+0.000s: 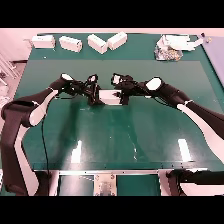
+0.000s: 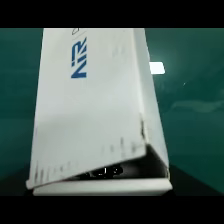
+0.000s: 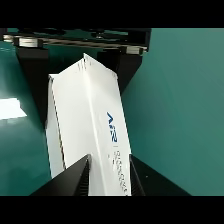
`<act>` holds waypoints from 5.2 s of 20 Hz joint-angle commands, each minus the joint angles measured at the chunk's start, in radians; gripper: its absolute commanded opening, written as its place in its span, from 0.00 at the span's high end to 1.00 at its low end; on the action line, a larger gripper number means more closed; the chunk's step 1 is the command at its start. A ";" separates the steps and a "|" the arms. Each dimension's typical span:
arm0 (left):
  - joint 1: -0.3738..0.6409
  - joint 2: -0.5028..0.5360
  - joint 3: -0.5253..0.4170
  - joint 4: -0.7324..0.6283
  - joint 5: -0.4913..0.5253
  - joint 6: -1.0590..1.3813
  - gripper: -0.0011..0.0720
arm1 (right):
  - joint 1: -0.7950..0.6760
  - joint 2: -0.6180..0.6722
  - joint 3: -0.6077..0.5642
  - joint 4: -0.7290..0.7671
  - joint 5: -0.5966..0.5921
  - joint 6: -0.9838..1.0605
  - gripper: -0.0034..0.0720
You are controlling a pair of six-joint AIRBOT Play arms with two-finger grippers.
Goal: Fold the box and place the chain.
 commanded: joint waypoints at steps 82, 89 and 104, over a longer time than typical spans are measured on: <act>0.000 0.001 0.001 0.001 0.000 0.002 0.51 | -0.183 -0.099 0.278 0.377 0.750 0.068 0.94; 0.000 0.001 0.001 0.001 -0.001 0.002 0.51 | -0.240 0.217 0.050 0.278 0.552 0.303 0.94; 0.027 0.092 -0.001 -0.074 0.072 -0.174 0.97 | -0.381 0.402 -0.325 0.275 0.441 0.320 0.94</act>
